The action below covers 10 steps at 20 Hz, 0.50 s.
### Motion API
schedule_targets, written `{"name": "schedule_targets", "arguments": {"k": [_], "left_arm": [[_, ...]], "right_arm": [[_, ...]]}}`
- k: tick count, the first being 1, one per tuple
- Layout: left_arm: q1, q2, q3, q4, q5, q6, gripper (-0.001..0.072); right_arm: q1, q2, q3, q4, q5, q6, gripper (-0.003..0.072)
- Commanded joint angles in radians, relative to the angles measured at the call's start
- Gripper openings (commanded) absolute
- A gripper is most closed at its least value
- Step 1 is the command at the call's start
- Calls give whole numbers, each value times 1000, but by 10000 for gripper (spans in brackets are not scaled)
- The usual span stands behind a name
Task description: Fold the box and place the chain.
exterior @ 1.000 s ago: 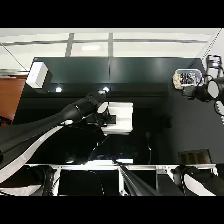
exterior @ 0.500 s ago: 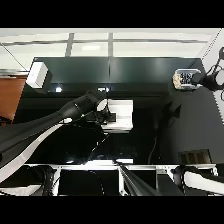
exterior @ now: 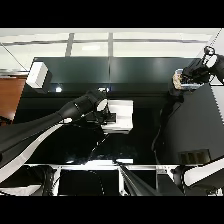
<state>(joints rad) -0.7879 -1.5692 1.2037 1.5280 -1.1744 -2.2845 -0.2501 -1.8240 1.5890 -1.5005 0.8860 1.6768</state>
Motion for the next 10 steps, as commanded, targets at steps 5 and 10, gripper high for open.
{"name": "schedule_targets", "arguments": {"k": [5,10], "left_arm": [[1,-1,1,0,0,0,27],[1,-1,1,0,0,0,27]], "right_arm": [[-3,-53,24,-20,-56,6,233],[-10,-16,94,-22,111,-8,15]]}}
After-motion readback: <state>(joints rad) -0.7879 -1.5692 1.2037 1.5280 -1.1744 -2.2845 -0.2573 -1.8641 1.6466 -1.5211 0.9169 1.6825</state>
